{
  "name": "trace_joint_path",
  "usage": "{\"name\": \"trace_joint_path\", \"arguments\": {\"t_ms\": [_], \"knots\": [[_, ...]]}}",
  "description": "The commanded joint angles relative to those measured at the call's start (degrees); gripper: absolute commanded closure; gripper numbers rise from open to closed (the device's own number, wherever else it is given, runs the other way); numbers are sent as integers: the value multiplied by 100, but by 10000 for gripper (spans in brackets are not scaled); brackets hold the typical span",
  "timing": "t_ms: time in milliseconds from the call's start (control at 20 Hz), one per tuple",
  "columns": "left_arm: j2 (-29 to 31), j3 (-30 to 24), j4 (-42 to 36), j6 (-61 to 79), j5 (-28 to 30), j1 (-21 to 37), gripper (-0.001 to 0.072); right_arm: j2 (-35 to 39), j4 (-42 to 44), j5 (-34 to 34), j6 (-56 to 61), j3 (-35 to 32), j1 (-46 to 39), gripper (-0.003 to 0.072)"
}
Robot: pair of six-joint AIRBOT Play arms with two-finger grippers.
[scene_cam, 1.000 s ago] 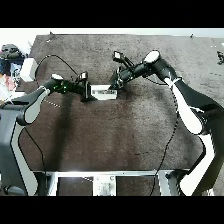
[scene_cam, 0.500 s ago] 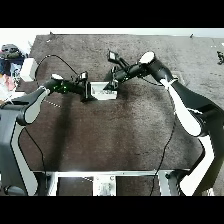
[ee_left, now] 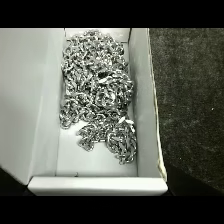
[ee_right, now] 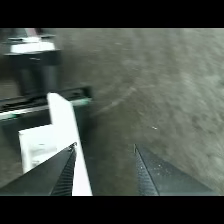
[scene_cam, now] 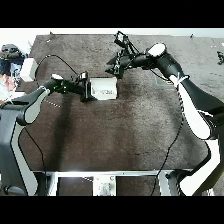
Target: Fold the box and place the chain.
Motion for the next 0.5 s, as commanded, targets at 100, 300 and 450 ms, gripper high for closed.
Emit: {"name": "trace_joint_path", "arguments": {"t_ms": [100, 300, 450], "knots": [[4, 2, 2, 2, 2, -2, 251, -339, -380, -190, 409, -2, -4, 286], [4, 2, 2, 4, 4, -2, 251, -433, -422, 588, 382, -2, 0, 286], [4, 2, 2, 2, 7, -2, 251, -476, -428, 1093, 321, -2, 17, 285]]}}
